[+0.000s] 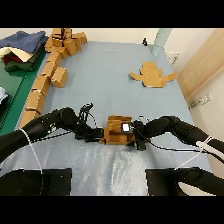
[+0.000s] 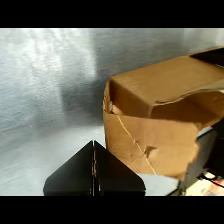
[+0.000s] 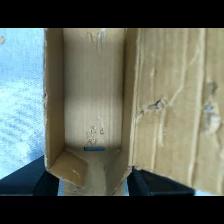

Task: Fold the box.

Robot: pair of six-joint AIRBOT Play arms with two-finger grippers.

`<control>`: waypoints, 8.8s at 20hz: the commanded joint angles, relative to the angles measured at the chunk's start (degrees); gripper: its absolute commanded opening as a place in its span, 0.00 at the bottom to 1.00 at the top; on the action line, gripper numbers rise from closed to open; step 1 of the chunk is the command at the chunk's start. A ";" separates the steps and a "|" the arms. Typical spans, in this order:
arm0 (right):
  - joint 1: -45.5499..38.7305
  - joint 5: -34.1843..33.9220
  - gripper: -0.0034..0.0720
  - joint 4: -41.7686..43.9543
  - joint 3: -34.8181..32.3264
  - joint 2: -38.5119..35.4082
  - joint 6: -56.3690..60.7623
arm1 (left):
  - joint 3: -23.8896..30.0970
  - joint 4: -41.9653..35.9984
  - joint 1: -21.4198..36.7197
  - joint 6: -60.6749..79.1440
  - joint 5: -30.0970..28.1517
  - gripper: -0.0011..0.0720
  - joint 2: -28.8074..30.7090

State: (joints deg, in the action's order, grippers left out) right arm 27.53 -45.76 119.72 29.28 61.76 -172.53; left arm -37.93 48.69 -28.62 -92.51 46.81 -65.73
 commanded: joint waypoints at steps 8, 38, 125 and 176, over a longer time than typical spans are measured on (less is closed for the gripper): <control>0.00 0.02 0.71 0.02 0.04 -0.04 0.02 | -3.54 -2.89 -0.26 1.90 2.99 0.03 0.02; -0.02 0.02 0.71 0.00 0.04 -0.04 0.02 | -6.99 -0.94 3.23 8.20 7.15 0.62 0.00; -0.02 0.02 0.71 -0.02 0.04 -0.04 0.02 | -27.96 39.30 -22.08 -46.12 15.72 0.03 -20.70; -0.02 0.00 0.71 -0.15 0.04 -0.04 0.02 | 3.19 -14.93 10.54 98.31 -2.05 0.97 -2.84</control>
State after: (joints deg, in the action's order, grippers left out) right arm 27.53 -45.76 119.61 29.28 61.76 -172.51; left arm -38.22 39.07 -17.76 -10.11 48.77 -68.75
